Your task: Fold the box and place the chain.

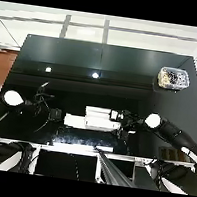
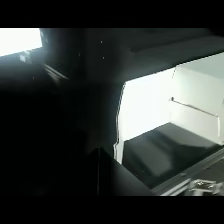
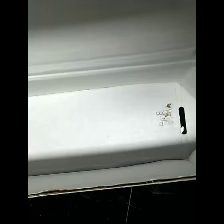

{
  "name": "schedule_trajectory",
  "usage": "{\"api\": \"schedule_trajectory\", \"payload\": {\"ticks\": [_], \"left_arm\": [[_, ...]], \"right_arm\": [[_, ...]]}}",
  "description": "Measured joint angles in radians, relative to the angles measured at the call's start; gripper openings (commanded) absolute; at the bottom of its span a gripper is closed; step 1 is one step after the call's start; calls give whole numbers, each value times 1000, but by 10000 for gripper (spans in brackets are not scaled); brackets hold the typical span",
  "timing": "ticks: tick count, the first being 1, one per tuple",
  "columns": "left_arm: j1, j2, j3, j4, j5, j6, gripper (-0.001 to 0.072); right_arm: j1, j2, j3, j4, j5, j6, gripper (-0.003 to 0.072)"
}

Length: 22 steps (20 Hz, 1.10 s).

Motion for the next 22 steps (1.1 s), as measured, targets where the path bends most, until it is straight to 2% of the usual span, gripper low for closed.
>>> {"api": "schedule_trajectory", "payload": {"ticks": [3,7,19,20,22], "left_arm": [[28,-2,-70,-95,41,6,33],[39,-23,-101,-158,77,9,34],[-89,-130,-86,-240,175,108,38],[-93,-132,-84,-242,180,116,151],[-100,-134,-80,-269,177,136,546]], "right_arm": [[0,0,0,0,-4,0,306],[0,0,0,0,-9,0,306],[0,0,0,0,-10,0,306],[0,0,0,0,-10,0,306],[0,0,0,-1,-13,0,306]]}}
